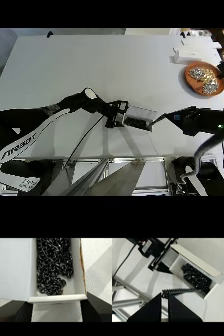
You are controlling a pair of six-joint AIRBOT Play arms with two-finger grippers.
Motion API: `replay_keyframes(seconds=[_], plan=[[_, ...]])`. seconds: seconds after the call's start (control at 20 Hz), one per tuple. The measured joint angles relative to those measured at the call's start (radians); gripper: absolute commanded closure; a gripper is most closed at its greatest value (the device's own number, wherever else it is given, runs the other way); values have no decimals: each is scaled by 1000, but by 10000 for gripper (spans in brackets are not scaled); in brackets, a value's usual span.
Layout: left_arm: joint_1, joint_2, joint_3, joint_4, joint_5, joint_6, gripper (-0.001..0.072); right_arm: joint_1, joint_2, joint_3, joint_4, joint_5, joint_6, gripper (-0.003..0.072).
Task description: Fold the box and place the chain.
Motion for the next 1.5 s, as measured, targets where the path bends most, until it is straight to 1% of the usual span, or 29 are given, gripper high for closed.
replay_keyframes(seconds=[0.1,0.4,0.65,0.7,0.75,0.8,0.95,1.05,1.15,1.2,1.25,1.4,1.5], plan=[[0,0,0,0,0,0,500,0,-11,-43,3,-10,-31,666],[0,0,0,0,0,0,500,0,-79,-175,26,-90,-103,666],[0,0,0,0,0,0,500,0,-126,-238,54,-136,-150,661],[0,0,0,0,0,0,500,0,-133,-245,59,-152,-158,592],[0,0,0,0,0,0,500,0,-139,-249,66,-170,-166,495],[0,0,0,0,0,0,500,0,-145,-251,75,-185,-174,475],[0,0,0,0,0,0,500,0,-162,-256,118,-221,-214,475],[0,0,0,0,0,0,500,0,-169,-256,167,-233,-271,497],[0,0,0,0,0,0,500,0,-174,-238,214,-243,-348,575],[0,0,0,0,0,0,500,0,-177,-221,228,-252,-381,638],[0,0,0,0,0,0,500,0,-183,-198,237,-265,-414,655],[0,0,0,0,0,0,500,0,-221,-133,230,-314,-467,655],[0,0,0,0,0,0,500,5,-271,-110,198,-359,-484,655]])
